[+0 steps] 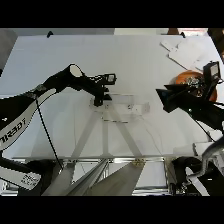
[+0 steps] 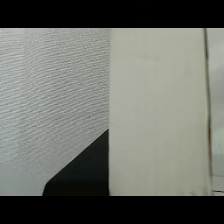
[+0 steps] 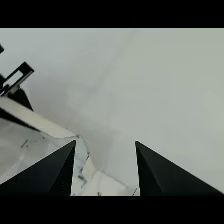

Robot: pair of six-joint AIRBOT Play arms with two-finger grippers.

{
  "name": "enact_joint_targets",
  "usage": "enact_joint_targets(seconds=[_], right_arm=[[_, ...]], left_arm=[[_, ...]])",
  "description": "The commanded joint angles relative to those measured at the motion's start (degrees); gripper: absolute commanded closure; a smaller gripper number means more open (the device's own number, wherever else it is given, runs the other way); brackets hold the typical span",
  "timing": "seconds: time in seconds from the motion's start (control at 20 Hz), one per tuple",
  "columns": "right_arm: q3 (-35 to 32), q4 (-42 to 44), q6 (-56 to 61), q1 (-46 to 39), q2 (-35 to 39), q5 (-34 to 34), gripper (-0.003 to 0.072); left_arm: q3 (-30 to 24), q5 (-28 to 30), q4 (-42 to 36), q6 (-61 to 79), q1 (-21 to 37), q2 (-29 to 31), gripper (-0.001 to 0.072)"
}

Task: Fold the box and place the chain.

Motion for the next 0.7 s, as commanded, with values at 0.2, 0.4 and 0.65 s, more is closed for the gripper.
enact_joint_targets(seconds=[0.2, 0.4, 0.65], right_arm=[[0.1, 0.7, -23.5, 0.0, 0.0, 23.5, 0.0159], [0.1, 4.1, -26.7, 0.0, 0.0, 25.1, 0.0123], [0.1, 4.9, -28.2, 0.0, 0.9, 27.3, 0.0097]], left_arm=[[0.0, 0.0, -0.1, 0.0, 0.0, 0.0, 0.0698], [0.0, 0.0, -0.1, 0.0, 0.0, 0.0, 0.0698], [0.0, 0.0, -0.1, 0.0, 0.0, 0.0, 0.0698]])
